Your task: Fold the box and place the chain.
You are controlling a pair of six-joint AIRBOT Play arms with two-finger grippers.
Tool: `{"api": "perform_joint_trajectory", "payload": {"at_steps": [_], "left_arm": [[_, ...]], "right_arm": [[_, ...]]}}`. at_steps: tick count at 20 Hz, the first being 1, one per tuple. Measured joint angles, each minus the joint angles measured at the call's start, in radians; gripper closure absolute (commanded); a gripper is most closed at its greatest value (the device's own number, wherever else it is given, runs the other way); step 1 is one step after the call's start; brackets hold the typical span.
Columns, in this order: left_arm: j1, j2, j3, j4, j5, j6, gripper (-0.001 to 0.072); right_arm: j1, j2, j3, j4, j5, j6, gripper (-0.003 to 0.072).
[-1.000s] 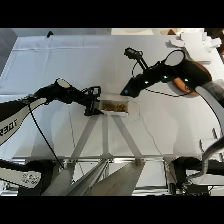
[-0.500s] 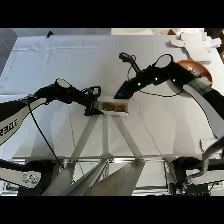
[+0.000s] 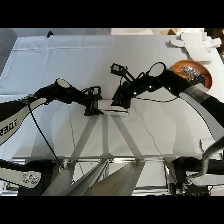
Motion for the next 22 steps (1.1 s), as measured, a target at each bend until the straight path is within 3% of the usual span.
{"api": "perform_joint_trajectory", "payload": {"at_steps": [2, 3, 10, 17, 22], "left_arm": [[0.000, 0.000, 0.000, 0.000, 0.000, 0.000, 0.0389], [0.000, 0.000, 0.000, 0.000, 0.000, 0.000, 0.0389], [0.000, 0.000, 0.000, 0.000, 0.000, 0.000, 0.0389], [0.000, 0.000, 0.000, -0.002, 0.003, -0.002, 0.0389], [0.000, 0.000, 0.000, -0.001, 0.002, 0.000, 0.0389]], "right_arm": [[0.010, 0.037, -0.032, -0.009, -0.057, -0.049, 0.0452], [0.014, 0.056, -0.048, -0.017, -0.087, -0.066, 0.0468], [0.032, 0.120, -0.148, -0.048, -0.175, -0.144, 0.0467], [0.042, 0.130, -0.169, -0.053, -0.251, -0.168, 0.0533], [0.060, 0.131, -0.185, -0.079, -0.279, -0.172, 0.0524]]}}
